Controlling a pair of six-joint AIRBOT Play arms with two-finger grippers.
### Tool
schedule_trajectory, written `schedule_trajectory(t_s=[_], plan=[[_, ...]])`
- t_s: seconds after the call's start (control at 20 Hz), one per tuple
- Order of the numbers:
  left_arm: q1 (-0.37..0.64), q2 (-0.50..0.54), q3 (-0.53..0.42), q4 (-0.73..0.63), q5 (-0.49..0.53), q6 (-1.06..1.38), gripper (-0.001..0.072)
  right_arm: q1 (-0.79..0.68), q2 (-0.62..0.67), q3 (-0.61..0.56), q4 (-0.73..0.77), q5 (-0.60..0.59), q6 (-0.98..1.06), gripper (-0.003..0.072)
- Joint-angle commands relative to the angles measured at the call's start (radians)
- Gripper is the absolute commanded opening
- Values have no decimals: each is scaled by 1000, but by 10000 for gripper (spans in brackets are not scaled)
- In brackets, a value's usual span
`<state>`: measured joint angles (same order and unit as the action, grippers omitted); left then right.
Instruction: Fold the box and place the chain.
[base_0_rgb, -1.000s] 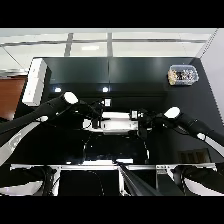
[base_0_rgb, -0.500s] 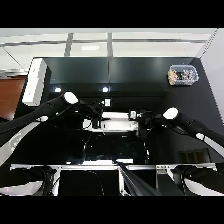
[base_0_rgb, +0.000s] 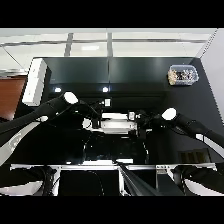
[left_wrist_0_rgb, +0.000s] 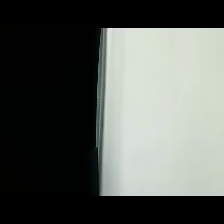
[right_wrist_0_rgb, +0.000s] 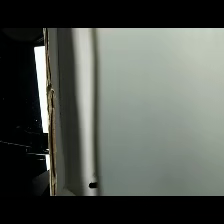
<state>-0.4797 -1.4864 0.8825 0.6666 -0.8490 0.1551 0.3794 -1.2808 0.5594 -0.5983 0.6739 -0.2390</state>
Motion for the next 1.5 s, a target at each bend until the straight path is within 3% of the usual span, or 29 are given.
schedule_trajectory(t_s=[0.0,0.05,0.1,0.2,0.25,0.3,0.4,0.45,0.5,0.6,0.7,0.75,0.85,1.1,1.2,1.35,1.45], plan=[[0,0,0,-1,2,-6,28,1,-1,-1,-5,-5,0,474],[0,2,0,0,-2,-10,30,1,-1,-1,-5,-5,0,474],[1,10,0,5,-5,-51,112,1,-1,-1,-5,-5,0,474],[5,42,0,46,-5,-154,501,1,-1,-1,-5,-5,0,475],[12,69,0,87,-9,-224,659,1,-1,-1,-5,-5,0,474],[24,101,0,135,-21,-296,705,1,-1,-1,-5,-5,0,473],[61,172,0,248,-61,-452,705,1,-1,-1,-5,-5,0,452],[84,204,0,302,-95,-522,705,1,-1,-1,-5,-2,-1,231],[113,233,0,340,-152,-598,703,1,-1,-1,-5,-1,-1,91],[172,257,0,336,-311,-772,645,1,0,-1,-5,-1,-1,76],[206,245,-13,232,-459,-884,24,1,-1,-1,-5,-3,-1,77],[208,237,-33,137,-503,-871,26,1,0,-1,-5,-6,-1,77],[187,225,-92,-98,-478,-783,26,1,-1,-1,-5,-5,-1,76],[135,153,-134,-504,-90,-602,26,1,0,-1,-5,-5,-1,77],[113,113,-133,-464,53,-581,26,1,0,-1,-5,-5,-1,77],[82,39,-134,-310,51,-617,25,1,0,-1,-5,-5,-1,76],[62,15,-134,-297,67,-633,25,1,0,-1,-5,-5,-1,76]])
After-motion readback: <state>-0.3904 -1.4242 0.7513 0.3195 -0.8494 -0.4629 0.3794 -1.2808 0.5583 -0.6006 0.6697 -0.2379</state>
